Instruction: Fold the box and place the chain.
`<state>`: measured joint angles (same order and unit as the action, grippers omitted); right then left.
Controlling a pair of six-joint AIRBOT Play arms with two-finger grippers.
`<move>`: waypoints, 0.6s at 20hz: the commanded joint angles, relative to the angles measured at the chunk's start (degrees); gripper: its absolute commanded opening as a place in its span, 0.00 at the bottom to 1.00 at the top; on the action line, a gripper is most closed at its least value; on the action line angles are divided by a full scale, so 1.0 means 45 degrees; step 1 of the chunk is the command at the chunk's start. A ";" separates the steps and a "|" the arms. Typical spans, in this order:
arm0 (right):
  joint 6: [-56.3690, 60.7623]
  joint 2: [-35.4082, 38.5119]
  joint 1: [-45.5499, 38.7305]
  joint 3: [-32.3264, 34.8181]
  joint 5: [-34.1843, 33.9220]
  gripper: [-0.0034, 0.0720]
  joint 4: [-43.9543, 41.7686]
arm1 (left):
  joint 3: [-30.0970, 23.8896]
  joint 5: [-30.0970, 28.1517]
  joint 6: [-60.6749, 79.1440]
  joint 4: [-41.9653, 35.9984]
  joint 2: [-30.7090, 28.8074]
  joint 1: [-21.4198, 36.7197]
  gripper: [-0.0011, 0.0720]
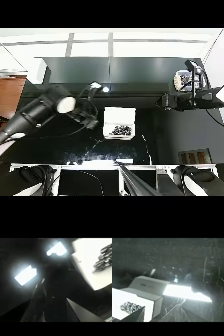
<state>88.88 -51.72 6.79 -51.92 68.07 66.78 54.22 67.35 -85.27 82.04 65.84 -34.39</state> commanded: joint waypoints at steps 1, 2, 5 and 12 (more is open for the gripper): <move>0.0005 0.0010 0.0000 -0.0005 0.0160 0.73 0.0204 | -0.2657 -0.1428 0.7519 -0.7402 -0.0933 0.3599 0.68; 0.0005 0.0010 0.0000 -0.0005 0.0243 0.73 0.0204 | -0.3201 -0.0243 1.0078 -1.0258 -0.0763 0.4784 0.68; 0.0005 0.0010 0.0000 -0.0005 0.0287 0.73 0.0219 | -0.3701 0.1744 1.2900 -1.2745 -0.0117 0.6790 0.68; 0.0005 0.0010 0.0000 -0.0005 0.0243 0.73 0.0612 | -0.3701 -0.1005 1.4265 -1.2662 0.0486 0.7242 0.80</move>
<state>88.88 -51.72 6.79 -51.92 69.19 68.25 37.98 67.00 -28.38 27.77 67.00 -2.79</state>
